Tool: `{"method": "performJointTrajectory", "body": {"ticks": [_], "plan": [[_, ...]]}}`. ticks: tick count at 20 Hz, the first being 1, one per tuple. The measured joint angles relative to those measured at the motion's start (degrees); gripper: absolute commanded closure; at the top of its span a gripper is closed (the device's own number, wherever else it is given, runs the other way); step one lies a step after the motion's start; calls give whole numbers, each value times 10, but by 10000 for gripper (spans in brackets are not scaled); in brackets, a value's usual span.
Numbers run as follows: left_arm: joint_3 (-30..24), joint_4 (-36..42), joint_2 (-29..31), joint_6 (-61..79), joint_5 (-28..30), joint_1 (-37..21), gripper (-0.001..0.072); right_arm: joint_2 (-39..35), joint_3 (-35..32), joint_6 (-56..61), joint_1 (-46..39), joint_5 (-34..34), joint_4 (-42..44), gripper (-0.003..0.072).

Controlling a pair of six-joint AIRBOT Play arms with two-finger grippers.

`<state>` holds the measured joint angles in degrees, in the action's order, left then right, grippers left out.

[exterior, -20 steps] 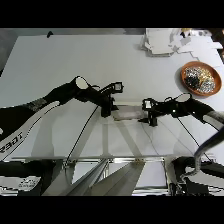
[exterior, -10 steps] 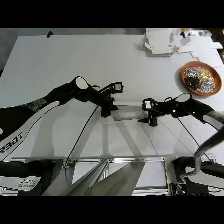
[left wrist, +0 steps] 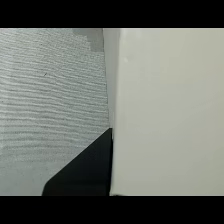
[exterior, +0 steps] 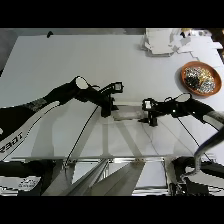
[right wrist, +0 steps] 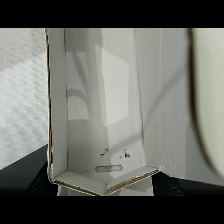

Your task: Fold the box and place the chain.

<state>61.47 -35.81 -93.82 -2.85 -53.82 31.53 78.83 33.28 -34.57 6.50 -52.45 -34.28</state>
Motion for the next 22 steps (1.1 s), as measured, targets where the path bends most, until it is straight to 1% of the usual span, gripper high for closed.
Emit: {"method": "performJointTrajectory", "body": {"ticks": [10, 11, 12, 13, 14, 15, 18, 19, 20, 21, 22], "plan": [[0, 0, 0, -5, -2, 0, 698, 0, 0, 0, 0, 0, 0, 275], [0, -1, 2, -7, -5, 0, 660, 0, 0, 0, 0, -1, 0, 275], [0, -2, 4, -10, -13, 0, 519, 0, 0, -1, 0, -2, -1, 275], [0, -2, 9, -12, -16, 0, 327, 0, 0, -2, 0, -2, -1, 275], [0, -4, 15, -16, -16, -1, 189, 0, 0, -2, 0, -2, -1, 275], [0, -8, 24, -21, -23, -1, 135, 0, 0, -2, 0, -2, -1, 275], [0, -33, 63, -57, -32, -1, 137, 0, 0, -2, 0, -2, -1, 275], [0, -48, 78, -75, -40, -1, 150, 0, 0, 0, 0, -2, 0, 275], [0, -71, 96, -99, -48, -1, 227, 0, 0, 0, 0, -2, 0, 275], [0, -99, 114, -127, -59, -1, 389, 0, 0, 0, 0, -1, 0, 275], [0, -124, 131, -157, -69, -1, 593, 0, 0, 0, 0, -1, 0, 275]]}}
